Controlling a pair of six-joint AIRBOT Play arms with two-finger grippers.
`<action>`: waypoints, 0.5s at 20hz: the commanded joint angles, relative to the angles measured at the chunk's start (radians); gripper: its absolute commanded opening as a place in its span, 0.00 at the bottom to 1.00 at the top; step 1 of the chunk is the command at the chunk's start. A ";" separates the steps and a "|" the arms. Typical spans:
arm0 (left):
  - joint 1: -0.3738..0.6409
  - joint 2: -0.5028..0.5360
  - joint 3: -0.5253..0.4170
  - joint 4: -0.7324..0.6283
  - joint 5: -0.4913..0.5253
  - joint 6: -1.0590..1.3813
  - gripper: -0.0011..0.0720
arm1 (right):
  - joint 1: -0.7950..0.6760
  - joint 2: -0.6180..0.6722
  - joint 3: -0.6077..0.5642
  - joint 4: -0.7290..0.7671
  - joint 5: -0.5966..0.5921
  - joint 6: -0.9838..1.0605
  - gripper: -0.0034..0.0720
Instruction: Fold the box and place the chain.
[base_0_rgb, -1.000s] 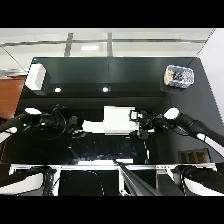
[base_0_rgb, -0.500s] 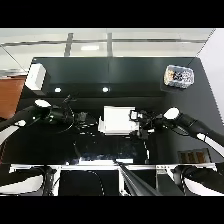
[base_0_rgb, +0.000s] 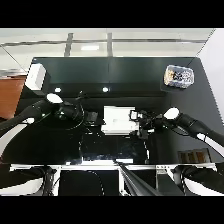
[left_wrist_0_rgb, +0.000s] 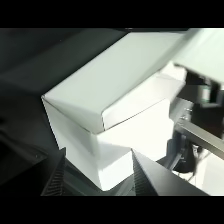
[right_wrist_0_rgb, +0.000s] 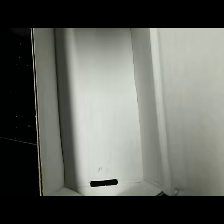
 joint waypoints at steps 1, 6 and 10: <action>-0.082 0.000 0.061 0.150 0.052 -0.191 0.67 | 0.000 0.000 0.000 0.000 0.000 0.000 0.12; -0.177 0.000 0.143 0.370 0.076 -0.469 0.67 | 0.000 0.000 0.000 0.000 0.000 0.000 0.12; -0.254 0.000 0.179 0.481 0.099 -0.599 0.67 | 0.000 0.000 0.000 0.000 0.000 0.000 0.12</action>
